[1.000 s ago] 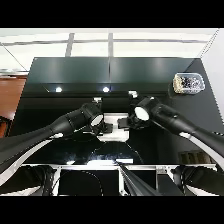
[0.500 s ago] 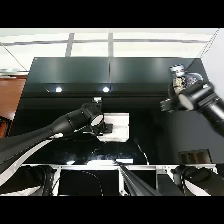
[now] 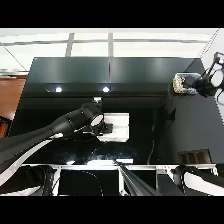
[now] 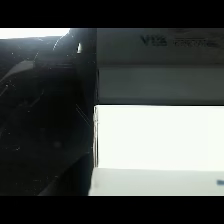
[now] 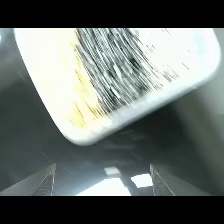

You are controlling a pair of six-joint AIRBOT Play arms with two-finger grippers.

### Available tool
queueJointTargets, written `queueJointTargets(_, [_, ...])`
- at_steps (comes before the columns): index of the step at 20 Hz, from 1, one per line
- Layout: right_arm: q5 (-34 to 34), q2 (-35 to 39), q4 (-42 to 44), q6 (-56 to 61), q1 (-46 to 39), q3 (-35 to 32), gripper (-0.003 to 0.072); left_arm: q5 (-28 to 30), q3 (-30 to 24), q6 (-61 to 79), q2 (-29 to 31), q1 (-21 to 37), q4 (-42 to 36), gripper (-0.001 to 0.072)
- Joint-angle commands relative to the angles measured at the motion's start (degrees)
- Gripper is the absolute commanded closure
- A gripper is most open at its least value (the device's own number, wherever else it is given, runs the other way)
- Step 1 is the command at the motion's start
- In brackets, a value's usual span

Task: Fold the box and place the chain.

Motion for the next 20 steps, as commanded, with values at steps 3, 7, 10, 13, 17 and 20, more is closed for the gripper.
queueJointTargets(3, [12.8, -16.8, 14.9, 13.6, -5.8, 20.9, -0.0028, 0.0, 0.0, 0.0, 0.0, 0.0, 0.0, 0.0684])
queueJointTargets(7, [11.0, -19.8, 15.0, 18.9, -6.2, 21.5, 0.0002, 0.0, 0.0, 0.0, 0.0, 0.0, 0.0, 0.0684])
queueJointTargets(10, [9.9, -21.6, 15.8, 19.2, -6.2, 21.5, 0.0002, 0.0, 0.0, 0.0, 0.0, 0.0, 0.0, 0.0684])
queueJointTargets(13, [9.0, -23.5, 18.3, 19.2, -6.2, 21.5, 0.0002, 0.0, 0.0, 0.0, 0.0, 0.0, 0.0, 0.0684])
queueJointTargets(17, [7.9, -24.4, 20.1, 19.0, -6.1, 21.5, 0.0002, 0.0, 0.0, 0.0, 0.0, 0.0, 0.0, 0.0684])
queueJointTargets(20, [8.0, -24.5, 20.2, 18.2, -6.1, 21.5, 0.0002, 0.0, 0.0, 0.0, 0.0, 0.0, 0.0, 0.0684])
